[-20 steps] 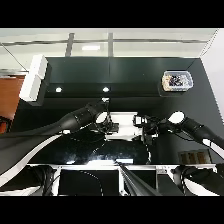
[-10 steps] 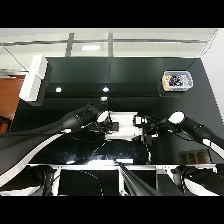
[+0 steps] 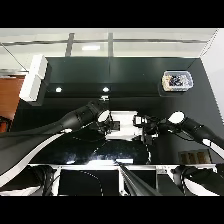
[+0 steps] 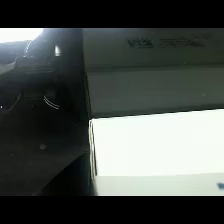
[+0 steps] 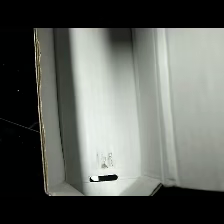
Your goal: Fold the box and place the chain.
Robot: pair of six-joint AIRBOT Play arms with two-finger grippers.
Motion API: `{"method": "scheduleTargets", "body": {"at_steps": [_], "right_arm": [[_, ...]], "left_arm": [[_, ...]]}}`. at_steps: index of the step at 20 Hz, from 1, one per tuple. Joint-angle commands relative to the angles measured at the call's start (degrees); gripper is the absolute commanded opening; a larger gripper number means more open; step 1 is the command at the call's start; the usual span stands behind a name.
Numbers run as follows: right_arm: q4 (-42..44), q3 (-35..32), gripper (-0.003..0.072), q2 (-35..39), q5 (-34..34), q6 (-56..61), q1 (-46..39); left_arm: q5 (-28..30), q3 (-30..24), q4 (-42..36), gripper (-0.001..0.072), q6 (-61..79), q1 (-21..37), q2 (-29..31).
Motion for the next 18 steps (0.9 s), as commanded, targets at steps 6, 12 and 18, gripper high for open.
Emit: {"method": "scheduleTargets", "body": {"at_steps": [6,12,18], "right_arm": [[0.02,0.00,0.0477,0.00,0.02,0.02,0.02],[0.04,0.00,0.0477,0.00,0.02,0.02,0.02],[0.02,0.00,0.0477,0.00,0.02,0.02,0.02]], "left_arm": [[0.59,0.09,-0.55,0.0115,-1.11,-0.59,0.00],[-0.07,0.09,-0.76,0.0343,-1.33,-0.61,0.00],[-0.68,0.09,-1.40,0.0077,-1.33,-0.96,-0.31]]}}
